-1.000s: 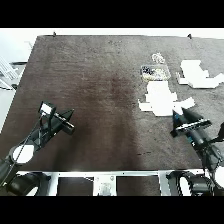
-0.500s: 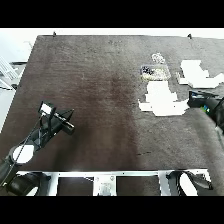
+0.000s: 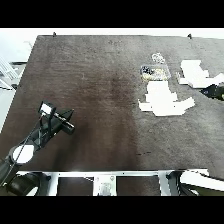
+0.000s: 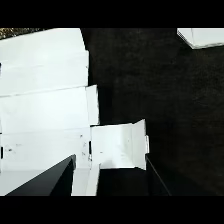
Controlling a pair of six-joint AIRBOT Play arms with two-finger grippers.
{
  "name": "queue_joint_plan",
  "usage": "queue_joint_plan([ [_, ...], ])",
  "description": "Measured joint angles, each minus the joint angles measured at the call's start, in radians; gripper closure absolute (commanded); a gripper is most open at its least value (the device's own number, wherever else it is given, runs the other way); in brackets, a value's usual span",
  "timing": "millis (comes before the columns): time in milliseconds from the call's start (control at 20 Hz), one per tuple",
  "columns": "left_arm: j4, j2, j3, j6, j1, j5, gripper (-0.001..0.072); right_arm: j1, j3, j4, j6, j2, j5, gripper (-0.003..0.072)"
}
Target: Fold the box and place the chain.
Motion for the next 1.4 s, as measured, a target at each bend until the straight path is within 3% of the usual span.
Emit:
queue_joint_plan([
  [200,0.000,0.000,0.000,0.000,0.000,0.000,0.0688,-0.012,0.193,-0.087,0.009,-0.175,0.158,0.0150],
  [450,0.000,0.000,0.000,0.000,0.000,0.000,0.0688,0.010,0.322,-0.121,-0.002,-0.339,0.224,0.0149],
  [1050,0.000,0.000,0.000,0.000,0.000,0.000,0.0688,0.096,0.417,-0.187,-0.026,-0.551,0.306,0.0157],
  [1150,0.000,0.000,0.000,0.000,0.000,0.000,0.0688,0.098,0.419,-0.166,-0.035,-0.563,0.320,0.0199],
  [1200,0.000,0.000,0.000,0.000,0.000,0.000,0.0688,0.098,0.419,-0.157,-0.039,-0.570,0.327,0.0275],
  [1250,0.000,0.000,0.000,0.000,0.000,0.000,0.0688,0.098,0.419,-0.146,-0.046,-0.576,0.334,0.0303],
  [1350,0.000,0.000,0.000,0.000,0.000,0.000,0.0688,0.098,0.419,-0.116,-0.065,-0.589,0.361,0.0308],
  [1400,0.000,0.000,0.000,0.000,0.000,0.000,0.0688,0.098,0.419,-0.108,-0.070,-0.597,0.378,0.0345],
])
